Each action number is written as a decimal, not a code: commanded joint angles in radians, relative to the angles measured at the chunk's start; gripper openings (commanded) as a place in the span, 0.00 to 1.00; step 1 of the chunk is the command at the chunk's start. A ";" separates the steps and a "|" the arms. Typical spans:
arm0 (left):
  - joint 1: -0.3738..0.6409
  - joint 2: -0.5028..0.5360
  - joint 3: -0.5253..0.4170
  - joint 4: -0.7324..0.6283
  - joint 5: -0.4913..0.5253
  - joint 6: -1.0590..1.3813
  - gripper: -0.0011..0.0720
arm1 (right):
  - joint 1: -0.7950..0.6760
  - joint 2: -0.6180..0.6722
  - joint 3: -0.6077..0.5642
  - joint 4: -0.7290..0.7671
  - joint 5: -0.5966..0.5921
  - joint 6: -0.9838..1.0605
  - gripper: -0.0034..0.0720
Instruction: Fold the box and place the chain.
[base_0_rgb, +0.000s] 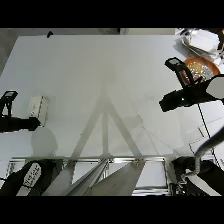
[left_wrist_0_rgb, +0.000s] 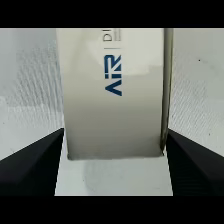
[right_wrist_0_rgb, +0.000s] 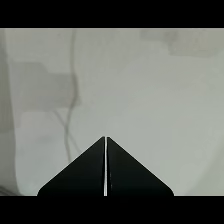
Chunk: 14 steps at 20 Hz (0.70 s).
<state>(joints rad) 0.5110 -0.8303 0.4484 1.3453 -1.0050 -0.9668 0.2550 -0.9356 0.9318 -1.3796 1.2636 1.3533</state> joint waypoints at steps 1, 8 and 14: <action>-0.002 0.010 0.000 0.018 -0.025 -0.002 0.96 | -0.001 0.001 0.001 0.000 0.000 0.000 0.07; -0.002 0.202 0.000 0.002 -0.016 0.001 0.96 | -0.001 0.001 0.001 0.000 0.000 0.000 0.07; -0.079 0.222 0.000 0.005 -0.023 0.001 0.96 | -0.001 0.001 0.001 0.000 0.000 0.000 0.07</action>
<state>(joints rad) 0.4706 -0.6212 0.4484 1.3453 -1.0279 -0.9672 0.2546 -0.9356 0.9318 -1.3796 1.2636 1.3533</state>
